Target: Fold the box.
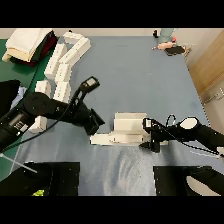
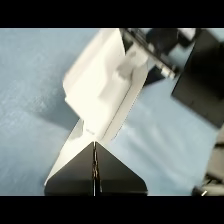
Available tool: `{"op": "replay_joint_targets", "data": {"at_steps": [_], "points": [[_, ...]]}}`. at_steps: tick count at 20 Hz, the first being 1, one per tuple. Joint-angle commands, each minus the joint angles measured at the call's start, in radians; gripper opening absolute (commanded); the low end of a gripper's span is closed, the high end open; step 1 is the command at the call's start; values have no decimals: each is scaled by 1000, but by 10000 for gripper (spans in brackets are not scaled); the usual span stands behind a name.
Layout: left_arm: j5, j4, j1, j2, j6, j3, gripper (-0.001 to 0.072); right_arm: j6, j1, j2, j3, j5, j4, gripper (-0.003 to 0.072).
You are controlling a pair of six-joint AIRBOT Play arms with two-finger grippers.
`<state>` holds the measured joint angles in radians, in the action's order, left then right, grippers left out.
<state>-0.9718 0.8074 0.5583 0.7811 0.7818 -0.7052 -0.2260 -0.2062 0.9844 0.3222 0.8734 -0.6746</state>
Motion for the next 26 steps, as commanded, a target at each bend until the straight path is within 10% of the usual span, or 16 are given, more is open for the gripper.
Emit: {"op": "replay_joint_targets", "data": {"at_steps": [1, 2, 7, 19, 23, 26], "points": [[8, 22, 0, -56, -325, 143, 390, 1, 0, -1, 1, 0, 0, 507], [82, -5, 0, -53, -388, 199, 691, 0, 0, -1, 1, 0, 0, 506], [251, -222, 3, 40, -901, 341, 696, 0, 0, -1, 1, 0, 0, 507], [282, -415, 74, 354, -1036, 234, 694, 0, 0, -1, 1, 0, 0, 507], [322, -434, 109, 383, -1036, 233, 358, 0, 0, -1, 1, 0, 0, 506], [378, -470, 117, 383, -1036, 233, 341, 0, 0, -1, 1, 0, 0, 507]]}}
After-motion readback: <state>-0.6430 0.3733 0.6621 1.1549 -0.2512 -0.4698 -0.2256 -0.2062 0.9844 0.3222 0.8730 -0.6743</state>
